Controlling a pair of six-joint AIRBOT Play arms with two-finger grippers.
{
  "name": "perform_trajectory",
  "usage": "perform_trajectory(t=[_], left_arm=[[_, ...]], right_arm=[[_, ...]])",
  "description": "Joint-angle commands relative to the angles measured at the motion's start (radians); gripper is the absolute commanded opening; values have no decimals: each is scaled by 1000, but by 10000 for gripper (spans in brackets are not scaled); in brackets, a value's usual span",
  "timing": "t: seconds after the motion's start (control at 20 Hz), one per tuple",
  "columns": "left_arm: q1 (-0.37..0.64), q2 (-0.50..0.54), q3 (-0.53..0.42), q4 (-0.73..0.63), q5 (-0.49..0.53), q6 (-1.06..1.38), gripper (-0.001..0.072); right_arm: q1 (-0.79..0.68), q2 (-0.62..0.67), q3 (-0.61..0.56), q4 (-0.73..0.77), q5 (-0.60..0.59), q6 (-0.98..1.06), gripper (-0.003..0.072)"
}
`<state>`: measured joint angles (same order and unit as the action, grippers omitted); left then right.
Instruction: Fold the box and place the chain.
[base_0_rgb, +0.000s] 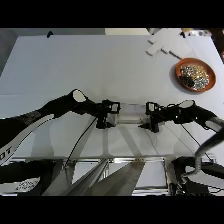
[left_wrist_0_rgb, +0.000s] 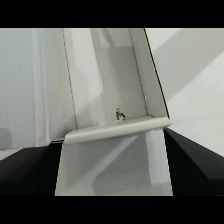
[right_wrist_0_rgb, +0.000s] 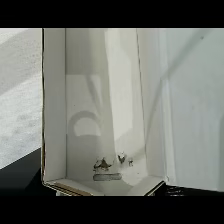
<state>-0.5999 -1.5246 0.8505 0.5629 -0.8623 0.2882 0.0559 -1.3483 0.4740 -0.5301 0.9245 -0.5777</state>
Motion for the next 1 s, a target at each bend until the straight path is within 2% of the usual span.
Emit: perform_trajectory(t=[0.0, 0.95], left_arm=[[-6, -3, 0, -12, 14, 0, 710], [-34, -80, 0, -80, 85, -27, 700]], right_arm=[[0, 0, 0, 0, 0, 1, 462], [0, 0, 0, 1, 0, 1, 462]])
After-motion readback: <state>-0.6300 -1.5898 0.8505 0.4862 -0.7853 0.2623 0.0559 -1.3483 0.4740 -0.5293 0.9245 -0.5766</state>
